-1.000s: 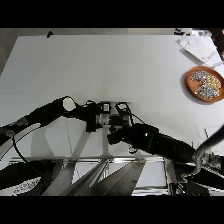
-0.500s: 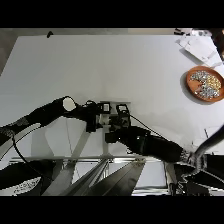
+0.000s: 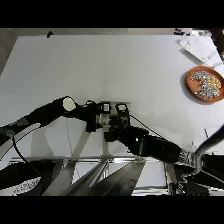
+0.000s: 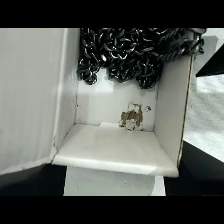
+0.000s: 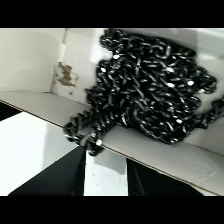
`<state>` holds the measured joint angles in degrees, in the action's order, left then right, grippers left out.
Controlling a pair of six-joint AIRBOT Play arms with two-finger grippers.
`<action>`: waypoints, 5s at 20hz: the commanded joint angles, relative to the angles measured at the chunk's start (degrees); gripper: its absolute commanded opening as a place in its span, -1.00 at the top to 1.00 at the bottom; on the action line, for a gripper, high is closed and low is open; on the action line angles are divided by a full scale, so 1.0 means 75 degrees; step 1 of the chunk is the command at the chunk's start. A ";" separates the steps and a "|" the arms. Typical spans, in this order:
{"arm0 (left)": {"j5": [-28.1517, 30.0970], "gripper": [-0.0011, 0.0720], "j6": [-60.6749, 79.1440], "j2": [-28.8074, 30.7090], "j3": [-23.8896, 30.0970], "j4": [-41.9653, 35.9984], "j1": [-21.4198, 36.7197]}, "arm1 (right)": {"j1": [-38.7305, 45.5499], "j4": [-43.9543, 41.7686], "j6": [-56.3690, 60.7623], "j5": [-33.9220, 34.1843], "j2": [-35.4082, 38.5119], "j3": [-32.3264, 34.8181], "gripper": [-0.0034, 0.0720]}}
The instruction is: Fold the box and place the chain.
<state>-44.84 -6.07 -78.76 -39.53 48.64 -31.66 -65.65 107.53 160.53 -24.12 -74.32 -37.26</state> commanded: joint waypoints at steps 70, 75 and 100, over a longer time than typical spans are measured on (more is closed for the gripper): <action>0.0000 0.17 0.0003 0.0003 -0.0006 0.0000 0.0003 | 0.4479 -0.2868 -0.9617 -0.6044 0.3287 -0.1043 0.90; 0.0000 0.17 0.0003 0.0003 -0.0006 0.0000 0.0003 | 0.7000 -0.4727 -1.2316 -0.6149 0.2294 -0.2299 0.90; 0.0000 0.17 0.0003 0.0003 -0.0003 0.0000 0.0003 | 0.4686 -0.6111 -1.7180 -0.7166 -0.0909 -0.4494 0.19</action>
<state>-44.84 -6.07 -78.76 -39.53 48.64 -31.66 -29.26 59.05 31.44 -76.09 -82.89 -71.02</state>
